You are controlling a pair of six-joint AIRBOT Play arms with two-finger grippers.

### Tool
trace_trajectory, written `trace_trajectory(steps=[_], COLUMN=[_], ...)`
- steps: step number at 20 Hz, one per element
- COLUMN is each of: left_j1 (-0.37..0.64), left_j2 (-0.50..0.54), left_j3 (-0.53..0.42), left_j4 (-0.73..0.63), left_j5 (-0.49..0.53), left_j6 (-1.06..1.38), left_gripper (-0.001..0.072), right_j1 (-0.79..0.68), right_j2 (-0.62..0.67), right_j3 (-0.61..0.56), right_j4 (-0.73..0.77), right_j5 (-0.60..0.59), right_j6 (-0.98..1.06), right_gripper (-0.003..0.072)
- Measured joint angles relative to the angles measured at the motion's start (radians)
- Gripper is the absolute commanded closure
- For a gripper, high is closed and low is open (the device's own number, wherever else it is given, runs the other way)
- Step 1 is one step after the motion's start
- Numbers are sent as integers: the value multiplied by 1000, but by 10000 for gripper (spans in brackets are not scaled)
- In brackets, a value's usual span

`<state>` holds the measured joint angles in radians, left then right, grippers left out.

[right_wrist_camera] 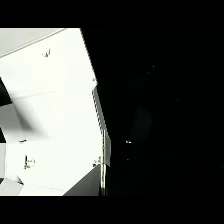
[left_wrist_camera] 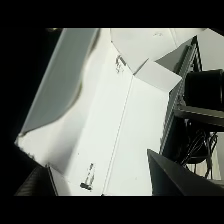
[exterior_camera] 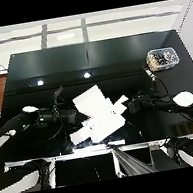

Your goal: Fold the box and place the chain.

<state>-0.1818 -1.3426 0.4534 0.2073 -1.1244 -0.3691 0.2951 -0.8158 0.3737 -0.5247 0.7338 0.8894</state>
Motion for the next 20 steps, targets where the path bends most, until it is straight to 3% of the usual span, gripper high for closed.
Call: trace_trajectory(steps=[9, 14, 15, 17, 20], left_j1=[0, 1, 1, 1, 0], left_j2=[-3, -22, -32, -54, -77], left_j3=[10, 10, 10, 10, 10], left_j4=[34, -28, -38, -51, -45], left_j5=[-20, -64, -69, -92, -115], left_j6=[25, 24, 26, 29, 30], left_gripper=[36, 38, 51, 153, 156], right_j1=[0, 0, 0, 0, 0], right_j2=[0, 0, 0, 0, 0], right_j3=[0, 0, 0, 0, 0], right_j4=[0, 0, -1, -2, -3], right_j5=[6, 8, 8, 8, 8], right_j6=[0, 0, 0, 0, 0], right_gripper=[663, 663, 663, 663, 663])
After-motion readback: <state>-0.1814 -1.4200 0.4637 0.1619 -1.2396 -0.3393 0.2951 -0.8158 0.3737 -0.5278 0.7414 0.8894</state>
